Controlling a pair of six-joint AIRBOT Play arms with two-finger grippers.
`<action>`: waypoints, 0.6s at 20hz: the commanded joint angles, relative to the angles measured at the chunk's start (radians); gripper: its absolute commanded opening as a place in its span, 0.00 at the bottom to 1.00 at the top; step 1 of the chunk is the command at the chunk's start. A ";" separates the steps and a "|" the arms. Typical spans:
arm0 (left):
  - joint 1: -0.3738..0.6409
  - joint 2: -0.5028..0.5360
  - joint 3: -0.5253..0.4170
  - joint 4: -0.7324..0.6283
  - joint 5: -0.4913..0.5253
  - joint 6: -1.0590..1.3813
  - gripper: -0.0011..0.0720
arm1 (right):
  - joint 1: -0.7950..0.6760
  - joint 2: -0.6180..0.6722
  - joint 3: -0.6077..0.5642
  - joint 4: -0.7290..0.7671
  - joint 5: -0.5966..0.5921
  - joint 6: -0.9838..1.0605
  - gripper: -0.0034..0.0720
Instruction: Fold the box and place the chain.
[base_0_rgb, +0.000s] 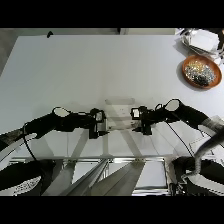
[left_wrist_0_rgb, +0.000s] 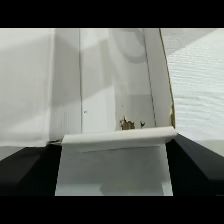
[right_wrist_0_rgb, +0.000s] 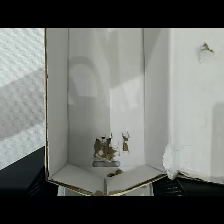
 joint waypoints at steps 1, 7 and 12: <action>-0.012 -0.020 0.004 -0.006 0.029 -0.029 0.99 | 0.000 0.001 0.000 0.000 0.000 0.000 0.42; -0.035 -0.020 0.005 -0.048 0.054 -0.023 0.96 | 0.000 0.001 0.000 0.000 0.000 0.000 0.42; -0.035 -0.020 0.005 -0.048 0.052 -0.019 0.36 | 0.000 0.001 0.000 0.000 0.000 0.000 0.42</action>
